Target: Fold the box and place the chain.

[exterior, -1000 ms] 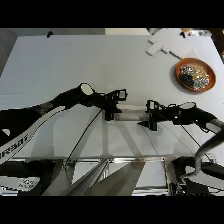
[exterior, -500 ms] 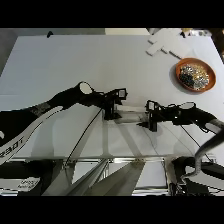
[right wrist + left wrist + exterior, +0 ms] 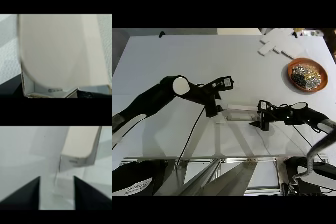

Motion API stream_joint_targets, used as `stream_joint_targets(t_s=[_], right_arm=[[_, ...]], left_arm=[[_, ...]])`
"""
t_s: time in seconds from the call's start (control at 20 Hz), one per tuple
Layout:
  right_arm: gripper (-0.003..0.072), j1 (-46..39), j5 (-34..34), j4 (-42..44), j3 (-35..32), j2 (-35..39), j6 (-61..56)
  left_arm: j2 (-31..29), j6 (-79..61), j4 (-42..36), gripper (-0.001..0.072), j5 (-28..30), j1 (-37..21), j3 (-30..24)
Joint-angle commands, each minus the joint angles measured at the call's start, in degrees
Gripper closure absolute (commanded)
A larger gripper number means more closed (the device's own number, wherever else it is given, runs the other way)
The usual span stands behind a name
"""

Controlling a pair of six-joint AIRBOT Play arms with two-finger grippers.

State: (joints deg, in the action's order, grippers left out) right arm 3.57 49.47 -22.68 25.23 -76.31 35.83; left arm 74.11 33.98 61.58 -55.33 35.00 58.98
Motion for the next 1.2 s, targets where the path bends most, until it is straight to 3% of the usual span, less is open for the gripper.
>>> stream_joint_targets(t_s=[0.0,0.05,0.15,0.3,0.45,0.65,0.85,1.15], right_arm=[[0.0288,0.00,0.09,-0.02,-0.02,0.00,0.04],[0.0288,0.00,0.09,-0.02,-0.02,0.00,0.04],[0.0288,0.00,0.09,-0.02,-0.02,0.00,0.04],[0.0288,0.00,0.09,-0.02,-0.02,0.00,0.04],[0.0288,0.00,0.09,-0.02,-0.02,0.00,0.04],[0.0288,0.00,0.09,-0.02,-0.02,0.00,0.04],[0.0288,0.00,0.09,-0.02,-0.02,0.00,0.04],[0.0288,0.00,0.09,-0.02,-0.02,0.00,0.04]], left_arm=[[-5.27,11.39,7.87,0.0602,-9.97,0.46,0.04],[-5.68,11.30,7.17,0.0701,-12.85,0.87,0.02],[-5.66,11.37,4.57,0.0708,-17.07,2.60,0.02],[-5.68,10.82,3.34,0.0708,-15.54,7.85,0.02],[-5.40,8.07,3.26,0.0703,-5.60,13.03,0.02],[-1.79,4.87,1.86,0.0705,9.55,13.29,0.02],[3.50,4.76,0.15,0.0705,14.12,13.27,0.02],[4.13,4.79,-0.37,0.0707,28.13,9.90,0.02]])
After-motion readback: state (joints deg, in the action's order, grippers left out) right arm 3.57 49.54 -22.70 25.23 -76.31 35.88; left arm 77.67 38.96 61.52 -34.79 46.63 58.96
